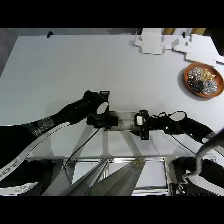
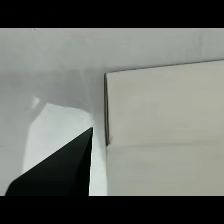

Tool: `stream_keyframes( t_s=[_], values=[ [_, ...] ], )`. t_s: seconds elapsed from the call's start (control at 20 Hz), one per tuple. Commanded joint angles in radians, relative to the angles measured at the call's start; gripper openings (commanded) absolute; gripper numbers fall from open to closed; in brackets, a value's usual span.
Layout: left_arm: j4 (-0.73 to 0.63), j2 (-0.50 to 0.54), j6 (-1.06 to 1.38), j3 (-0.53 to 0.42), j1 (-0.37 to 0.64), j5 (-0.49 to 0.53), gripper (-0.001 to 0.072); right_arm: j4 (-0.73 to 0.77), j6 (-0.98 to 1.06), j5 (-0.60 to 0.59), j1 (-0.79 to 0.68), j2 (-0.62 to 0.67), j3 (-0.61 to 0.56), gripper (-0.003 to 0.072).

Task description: Fold the box and place the chain.

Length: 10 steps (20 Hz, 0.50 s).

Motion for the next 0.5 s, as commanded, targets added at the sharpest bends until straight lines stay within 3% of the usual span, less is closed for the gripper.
stream_keyframes(
  t_s=[0.0,0.25,0.3,0.4,0.45],
  values=[
    [-0.039,0.001,0.019,0.002,0.000,0.039,0.0293,0.000,0.000,0.001,0.000,0.000,0.001,0.0381],
    [-0.032,-0.001,-0.027,0.002,0.000,0.042,0.0260,0.000,0.000,0.001,0.000,0.000,0.001,0.0381],
    [-0.024,-0.002,-0.043,0.002,-0.001,0.040,0.0205,0.000,0.000,0.001,0.000,0.000,0.001,0.0381],
    [-0.021,-0.002,-0.046,0.002,-0.001,0.040,0.0027,0.000,0.000,0.001,0.000,0.000,0.001,0.0381],
    [-0.021,-0.002,-0.048,0.002,-0.001,0.040,0.0003,0.000,0.000,0.001,0.000,0.000,0.001,0.0381]
  ],
)
